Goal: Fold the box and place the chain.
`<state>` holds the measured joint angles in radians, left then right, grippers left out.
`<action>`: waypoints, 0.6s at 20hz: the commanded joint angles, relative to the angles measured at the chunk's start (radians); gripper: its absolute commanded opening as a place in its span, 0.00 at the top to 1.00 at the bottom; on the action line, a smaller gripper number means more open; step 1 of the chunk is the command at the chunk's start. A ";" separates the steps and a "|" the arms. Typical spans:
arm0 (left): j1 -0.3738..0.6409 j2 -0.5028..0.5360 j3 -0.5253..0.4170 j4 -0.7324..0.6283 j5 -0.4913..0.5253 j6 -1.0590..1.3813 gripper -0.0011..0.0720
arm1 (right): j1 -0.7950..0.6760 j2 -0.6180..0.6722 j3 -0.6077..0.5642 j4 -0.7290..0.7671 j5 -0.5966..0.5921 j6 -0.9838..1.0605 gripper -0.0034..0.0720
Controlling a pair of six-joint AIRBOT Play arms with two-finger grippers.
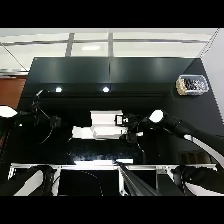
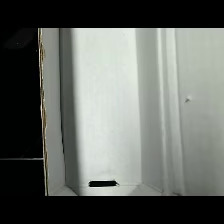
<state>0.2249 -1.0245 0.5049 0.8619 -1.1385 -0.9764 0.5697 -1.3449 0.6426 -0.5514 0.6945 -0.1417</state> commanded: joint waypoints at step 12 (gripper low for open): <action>-0.207 -0.308 -0.049 -0.296 0.016 0.023 0.94 | 0.000 -0.001 0.000 0.000 0.000 0.000 0.66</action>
<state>0.0635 -1.3167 0.4561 0.6418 -1.1477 -1.0245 0.5697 -1.3449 0.6422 -0.5514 0.6945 -0.1417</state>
